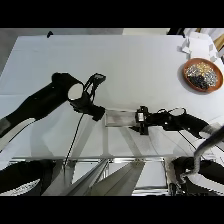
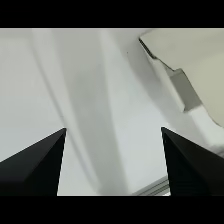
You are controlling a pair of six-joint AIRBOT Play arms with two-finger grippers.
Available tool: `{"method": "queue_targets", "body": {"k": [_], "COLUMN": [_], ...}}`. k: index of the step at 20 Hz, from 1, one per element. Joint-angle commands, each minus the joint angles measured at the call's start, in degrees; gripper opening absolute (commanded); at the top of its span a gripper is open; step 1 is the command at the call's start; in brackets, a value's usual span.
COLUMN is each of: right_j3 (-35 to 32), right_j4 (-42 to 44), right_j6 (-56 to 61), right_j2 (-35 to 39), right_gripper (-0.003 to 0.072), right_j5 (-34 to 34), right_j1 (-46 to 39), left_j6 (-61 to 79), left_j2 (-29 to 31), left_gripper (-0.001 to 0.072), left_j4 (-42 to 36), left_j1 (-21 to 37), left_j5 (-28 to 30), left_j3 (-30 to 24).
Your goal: Fold the box and place the chain.
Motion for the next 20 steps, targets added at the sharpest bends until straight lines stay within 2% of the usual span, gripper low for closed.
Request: {"method": "queue_targets", "body": {"k": [1, 3, 5, 8, 9, 11, 13, 16, 20], "right_j3": [0.0, 0.0, 0.0, 0.0, 0.0, 0.0, 0.0, 0.0, 0.0], "right_j4": [0.0, 0.0, 0.0, 0.0, 0.0, 0.0, 0.0, 0.0, 0.0], "right_j6": [0.0, 0.0, 0.0, 0.0, 0.0, 0.0, 0.0, 0.0, 0.0], "right_j2": [0.0, 0.0, 0.0, 0.0, 0.0, 0.0, 0.0, 0.0, 0.0], "right_gripper": [0.0337, 0.0337, 0.0337, 0.0337, 0.0337, 0.0337, 0.0337, 0.0337, 0.0337], "right_j5": [0.0, 0.0, 0.0, 0.0, 0.0, 0.0, 0.0, 0.0, 0.0], "right_j1": [0.0, 0.0, 0.0, 0.0, 0.0, 0.0, 0.0, 0.0, 0.0], "left_j6": [33.4, 51.3, 68.7, 94.9, 103.4, 113.1, 119.6, 125.9, 125.8], "left_j2": [3.1, 3.2, 3.2, 2.4, 1.3, -2.5, -6.0, -10.0, -13.2], "left_gripper": [0.0645, 0.065, 0.0651, 0.0657, 0.0691, 0.0692, 0.0693, 0.0705, 0.0706], "left_j4": [-3.0, -8.9, -15.6, -27.3, -31.5, -38.2, -43.2, -54.6, -54.6], "left_j1": [2.8, 5.0, 9.0, 18.6, 21.9, 25.8, 26.3, 24.5, 20.9], "left_j5": [-4.3, -3.1, 0.7, 9.9, 12.7, 13.2, 13.4, 13.6, 16.3], "left_j3": [-1.7, -4.8, -9.2, -16.3, -17.8, -18.2, -18.2, -18.2, -18.2]}}
